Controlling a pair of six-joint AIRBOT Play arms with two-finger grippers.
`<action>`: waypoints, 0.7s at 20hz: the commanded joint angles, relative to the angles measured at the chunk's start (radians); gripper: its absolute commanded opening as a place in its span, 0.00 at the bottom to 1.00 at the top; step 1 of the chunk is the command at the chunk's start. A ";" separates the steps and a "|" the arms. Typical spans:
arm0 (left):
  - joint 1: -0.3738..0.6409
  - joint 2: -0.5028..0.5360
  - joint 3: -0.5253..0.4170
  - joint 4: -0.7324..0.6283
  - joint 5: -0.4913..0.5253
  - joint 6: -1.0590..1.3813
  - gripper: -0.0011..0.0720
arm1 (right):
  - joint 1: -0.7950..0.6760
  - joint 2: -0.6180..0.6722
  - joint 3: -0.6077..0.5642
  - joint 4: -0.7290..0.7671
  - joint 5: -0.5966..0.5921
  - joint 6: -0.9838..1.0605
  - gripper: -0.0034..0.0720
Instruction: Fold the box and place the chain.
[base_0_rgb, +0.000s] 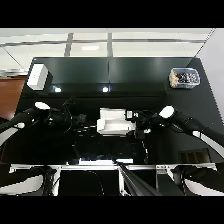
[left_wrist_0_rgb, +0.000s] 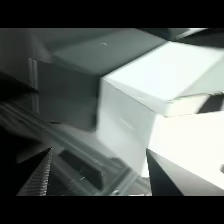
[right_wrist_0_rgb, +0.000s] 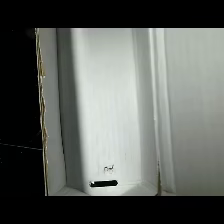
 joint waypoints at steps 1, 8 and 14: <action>-0.013 0.000 0.044 -0.017 -0.053 0.016 0.90 | 0.000 -0.001 0.000 0.000 0.000 0.000 0.29; -0.143 0.000 0.160 0.073 -0.053 -0.146 0.86 | 0.000 -0.001 0.000 0.000 0.000 0.000 0.29; -0.207 0.000 0.237 0.145 -0.059 -0.246 0.57 | 0.000 -0.001 0.000 0.000 0.000 0.000 0.29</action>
